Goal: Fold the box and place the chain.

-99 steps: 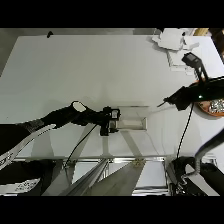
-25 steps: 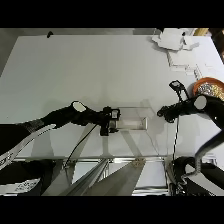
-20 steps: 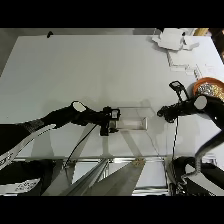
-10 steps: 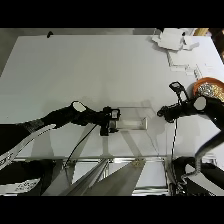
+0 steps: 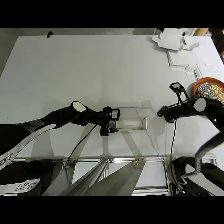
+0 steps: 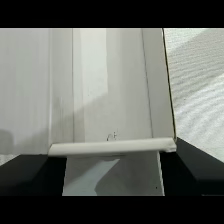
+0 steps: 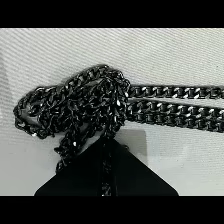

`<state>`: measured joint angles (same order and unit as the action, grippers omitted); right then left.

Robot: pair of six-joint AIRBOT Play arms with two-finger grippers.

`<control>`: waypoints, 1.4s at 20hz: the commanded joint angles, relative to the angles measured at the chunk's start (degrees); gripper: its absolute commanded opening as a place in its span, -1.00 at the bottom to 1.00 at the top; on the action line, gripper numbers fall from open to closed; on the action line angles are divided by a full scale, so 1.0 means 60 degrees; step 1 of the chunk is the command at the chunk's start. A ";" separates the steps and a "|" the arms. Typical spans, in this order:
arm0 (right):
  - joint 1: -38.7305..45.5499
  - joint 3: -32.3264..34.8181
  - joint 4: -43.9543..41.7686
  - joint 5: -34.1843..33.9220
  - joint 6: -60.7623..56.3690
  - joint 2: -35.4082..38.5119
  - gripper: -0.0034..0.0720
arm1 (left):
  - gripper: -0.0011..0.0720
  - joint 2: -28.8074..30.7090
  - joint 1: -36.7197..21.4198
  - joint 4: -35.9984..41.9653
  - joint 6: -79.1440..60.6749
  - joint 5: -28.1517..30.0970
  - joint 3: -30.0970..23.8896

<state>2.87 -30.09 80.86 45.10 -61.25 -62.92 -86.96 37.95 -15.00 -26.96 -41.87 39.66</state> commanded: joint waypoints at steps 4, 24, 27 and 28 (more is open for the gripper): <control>0.0007 0.0004 -0.0058 0.0142 0.0000 0.1475 -0.86 | -0.10 0.0000 0.0000 -0.0004 0.0000 0.0004 0.0004; -0.2313 0.0004 -0.6626 0.4029 0.5005 0.4382 -0.86 | -0.10 0.0000 0.0000 0.0000 -0.0004 0.0004 0.0004; -0.2728 0.0004 -0.6637 0.3759 0.4940 0.4382 -0.86 | -0.10 0.0000 0.0000 -0.0004 -0.0004 0.0004 0.0004; -0.2779 0.0007 -0.6692 0.3778 0.4936 0.4382 -0.86 | -0.10 0.0000 0.0000 0.0000 -0.0004 0.0004 0.0004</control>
